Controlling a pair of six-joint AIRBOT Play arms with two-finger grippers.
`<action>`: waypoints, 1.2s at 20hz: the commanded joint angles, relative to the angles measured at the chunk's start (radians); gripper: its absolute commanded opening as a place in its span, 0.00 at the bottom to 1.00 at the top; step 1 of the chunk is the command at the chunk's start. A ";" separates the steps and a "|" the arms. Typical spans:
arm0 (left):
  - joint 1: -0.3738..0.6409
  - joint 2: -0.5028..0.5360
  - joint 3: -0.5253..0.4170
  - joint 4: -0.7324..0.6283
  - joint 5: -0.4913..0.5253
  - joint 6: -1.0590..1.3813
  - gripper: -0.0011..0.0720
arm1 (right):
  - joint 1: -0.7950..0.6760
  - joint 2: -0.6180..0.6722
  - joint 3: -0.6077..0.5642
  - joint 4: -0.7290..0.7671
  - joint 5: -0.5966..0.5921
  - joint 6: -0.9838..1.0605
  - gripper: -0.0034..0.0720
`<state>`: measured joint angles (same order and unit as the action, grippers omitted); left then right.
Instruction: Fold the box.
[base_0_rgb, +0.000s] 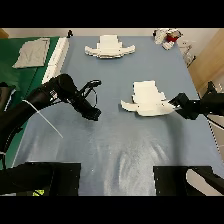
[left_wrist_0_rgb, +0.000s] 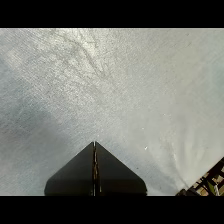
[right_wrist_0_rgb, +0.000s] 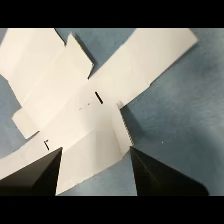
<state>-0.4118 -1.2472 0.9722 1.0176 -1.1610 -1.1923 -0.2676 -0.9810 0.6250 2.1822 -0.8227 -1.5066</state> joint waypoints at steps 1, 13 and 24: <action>0.000 0.000 0.000 0.000 0.000 0.000 0.03 | 0.002 0.027 -0.018 -0.051 -0.032 0.007 0.89; 0.000 0.000 0.000 0.000 0.000 0.000 0.03 | -0.226 -0.457 0.620 -0.172 -0.331 -0.319 0.68; 0.000 0.000 0.000 0.000 0.000 0.000 0.03 | -0.225 -0.822 0.875 -0.027 -0.546 -0.459 0.68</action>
